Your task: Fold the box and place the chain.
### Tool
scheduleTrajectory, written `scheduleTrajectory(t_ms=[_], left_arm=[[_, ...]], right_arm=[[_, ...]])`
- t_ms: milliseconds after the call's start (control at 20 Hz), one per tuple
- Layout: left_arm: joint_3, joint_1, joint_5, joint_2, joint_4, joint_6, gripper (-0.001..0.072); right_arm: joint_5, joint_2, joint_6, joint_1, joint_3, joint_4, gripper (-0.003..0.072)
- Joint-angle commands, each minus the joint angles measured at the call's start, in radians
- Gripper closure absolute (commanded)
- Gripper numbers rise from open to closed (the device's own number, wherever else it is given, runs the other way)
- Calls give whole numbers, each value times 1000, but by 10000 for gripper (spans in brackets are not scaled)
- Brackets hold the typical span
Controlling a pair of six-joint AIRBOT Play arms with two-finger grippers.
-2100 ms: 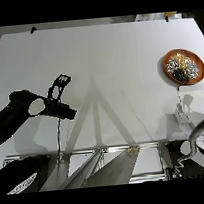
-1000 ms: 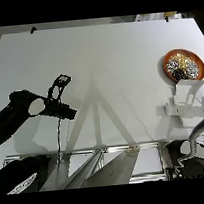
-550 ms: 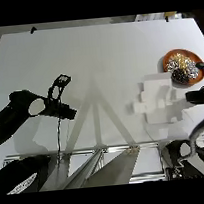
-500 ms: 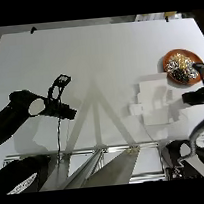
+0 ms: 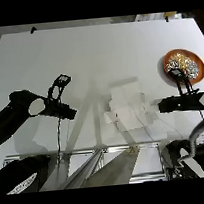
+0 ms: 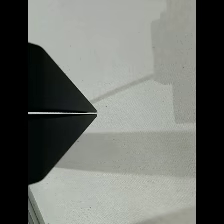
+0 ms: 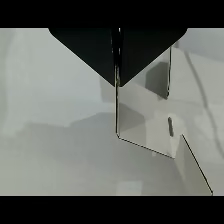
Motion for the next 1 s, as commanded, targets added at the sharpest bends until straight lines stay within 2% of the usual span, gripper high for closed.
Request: scheduleTrajectory(t_ms=[0,150,300,350,400,450,500,600,700,750,800,850,950], left_arm=[[0,1,27,-3,0,2,702],[0,-2,105,-5,-9,-22,701],[0,-3,105,-5,-44,-15,700],[0,-3,122,-5,-57,22,679],[0,0,154,-8,-89,68,563],[0,0,206,-15,-159,124,418],[0,0,259,-27,-262,209,408],[0,9,334,-80,-647,507,315],[1,25,336,-167,-1070,922,314],[9,33,328,-219,-1206,1080,279],[28,37,310,-270,-1270,1152,252],[64,45,283,-328,-1276,1179,250],[159,64,197,-443,-1212,1168,195]], right_arm=[[-51,10,35,72,-13,18,673],[-55,10,35,75,-13,20,673],[-55,10,35,75,-13,19,673],[-55,10,35,75,-13,20,672],[-55,10,35,75,-13,20,672],[-54,10,35,75,-13,22,672],[-54,10,35,75,-13,24,672],[-54,10,35,75,-13,26,672],[-54,10,35,75,-13,26,672],[-54,10,34,75,-13,26,672],[-53,10,34,75,-13,26,672],[-51,10,34,75,-13,26,672],[-48,10,34,75,-13,26,672]])
